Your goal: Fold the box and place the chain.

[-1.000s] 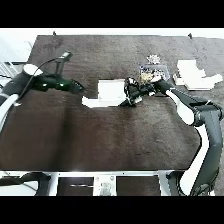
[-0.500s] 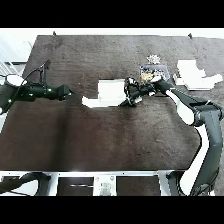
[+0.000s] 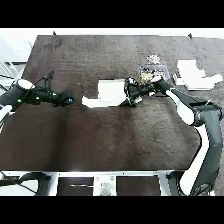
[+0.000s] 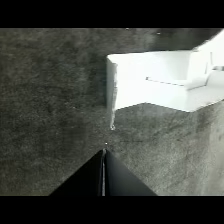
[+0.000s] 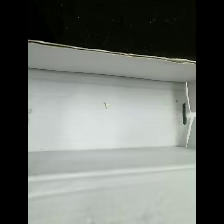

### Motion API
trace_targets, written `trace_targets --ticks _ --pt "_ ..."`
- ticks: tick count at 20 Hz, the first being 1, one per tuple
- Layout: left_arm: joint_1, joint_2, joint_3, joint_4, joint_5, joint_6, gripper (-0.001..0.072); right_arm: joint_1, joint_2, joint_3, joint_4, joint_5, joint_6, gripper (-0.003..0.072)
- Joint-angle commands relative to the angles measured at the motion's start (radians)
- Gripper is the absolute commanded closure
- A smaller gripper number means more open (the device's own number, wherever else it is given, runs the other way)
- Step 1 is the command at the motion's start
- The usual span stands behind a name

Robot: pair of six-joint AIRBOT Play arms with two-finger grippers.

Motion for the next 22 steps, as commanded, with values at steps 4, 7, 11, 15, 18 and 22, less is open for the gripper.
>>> trace_targets --ticks 4,7,11,15,18,22 --pt "-0.029 -0.116 0.013 -0.054 0.046 0.008 0.0695 0.000 0.000 0.001 0.000 0.000 0.000 0.0110" --pt "-0.084 -0.192 0.068 -0.072 0.045 0.008 0.0695 0.000 0.000 0.001 0.000 0.000 0.000 0.0110" --pt "-0.149 -0.256 0.132 -0.101 0.071 0.007 0.0694 0.000 0.000 0.001 0.000 0.000 0.000 0.0110" --pt "-0.169 -0.259 0.138 -0.159 0.084 0.014 0.0693 0.000 0.000 0.001 0.000 0.000 0.000 0.0110" --pt "-0.169 -0.258 0.171 -0.177 0.053 0.047 0.0693 0.000 0.000 0.001 0.000 0.000 0.000 0.0110" --pt "-0.169 -0.257 0.210 -0.188 0.005 0.057 0.0690 0.000 0.000 0.001 0.000 0.000 0.000 0.0110"
